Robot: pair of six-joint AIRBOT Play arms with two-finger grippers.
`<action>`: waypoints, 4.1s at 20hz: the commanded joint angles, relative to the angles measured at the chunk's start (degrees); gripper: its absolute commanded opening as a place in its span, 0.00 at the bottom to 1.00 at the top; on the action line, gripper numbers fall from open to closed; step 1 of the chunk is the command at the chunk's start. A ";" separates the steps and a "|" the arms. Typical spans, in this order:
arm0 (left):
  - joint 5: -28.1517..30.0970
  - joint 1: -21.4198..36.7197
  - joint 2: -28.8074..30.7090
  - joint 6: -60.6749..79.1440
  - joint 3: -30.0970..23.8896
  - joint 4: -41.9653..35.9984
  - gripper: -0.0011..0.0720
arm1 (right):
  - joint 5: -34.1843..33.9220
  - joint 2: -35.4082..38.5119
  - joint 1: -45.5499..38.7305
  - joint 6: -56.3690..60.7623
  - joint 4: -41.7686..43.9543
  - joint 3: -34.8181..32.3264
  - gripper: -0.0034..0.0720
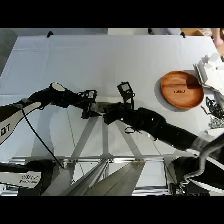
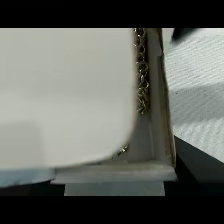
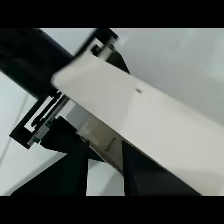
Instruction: Fold the box and place the chain.
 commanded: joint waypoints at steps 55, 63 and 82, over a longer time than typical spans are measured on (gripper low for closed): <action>0.02 0.00 0.02 0.00 0.00 0.00 0.39 | 30.08 -8.15 -16.17 -97.00 43.52 11.85 0.43; 0.00 0.00 0.02 0.00 0.00 -0.02 0.39 | 32.04 -8.17 -16.17 -96.85 43.71 9.53 0.44; 0.02 0.00 0.02 0.00 0.00 0.00 0.39 | 31.87 -0.63 -19.58 -93.22 65.83 8.28 0.06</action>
